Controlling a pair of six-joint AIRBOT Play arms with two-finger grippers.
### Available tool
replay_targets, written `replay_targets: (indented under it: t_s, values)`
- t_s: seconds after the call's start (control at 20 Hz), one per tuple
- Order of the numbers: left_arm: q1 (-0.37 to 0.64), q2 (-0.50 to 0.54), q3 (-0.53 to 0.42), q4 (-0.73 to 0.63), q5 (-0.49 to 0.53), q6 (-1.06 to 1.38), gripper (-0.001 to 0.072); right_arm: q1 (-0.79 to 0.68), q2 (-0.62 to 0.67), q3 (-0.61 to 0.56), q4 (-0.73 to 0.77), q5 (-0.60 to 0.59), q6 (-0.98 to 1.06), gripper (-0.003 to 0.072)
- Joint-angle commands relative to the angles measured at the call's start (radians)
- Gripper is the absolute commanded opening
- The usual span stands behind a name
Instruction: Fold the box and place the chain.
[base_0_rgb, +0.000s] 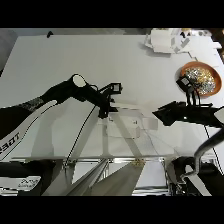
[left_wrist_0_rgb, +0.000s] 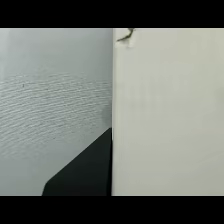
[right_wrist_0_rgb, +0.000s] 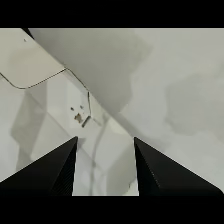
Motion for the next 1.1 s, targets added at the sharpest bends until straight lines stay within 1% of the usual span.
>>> replay_targets:
  t_s: [0.0,0.25,0.4,0.7,0.8,1.05]
  values:
    - [-0.011,-0.020,0.000,-0.041,0.061,-0.001,0.0004,0.000,0.001,0.005,-0.046,0.005,0.000,0.0399]
    - [-0.011,-0.023,0.000,-0.046,0.115,-0.004,0.0003,0.000,0.001,0.005,-0.047,0.005,-0.001,0.0399]
    - [-0.011,-0.023,0.000,-0.046,0.141,-0.045,0.0003,0.000,0.001,0.005,-0.047,0.000,-0.001,0.0399]
    - [-0.012,-0.039,0.000,-0.042,0.137,-0.040,0.0005,0.000,0.001,0.005,-0.061,-0.005,-0.001,0.0398]
    - [-0.012,-0.052,0.000,-0.042,0.118,-0.011,0.0005,0.001,0.001,0.005,-0.066,-0.006,-0.001,0.0398]
    - [-0.011,-0.051,0.000,-0.042,0.111,0.007,0.0010,0.001,0.001,0.005,-0.070,-0.005,-0.001,0.0398]
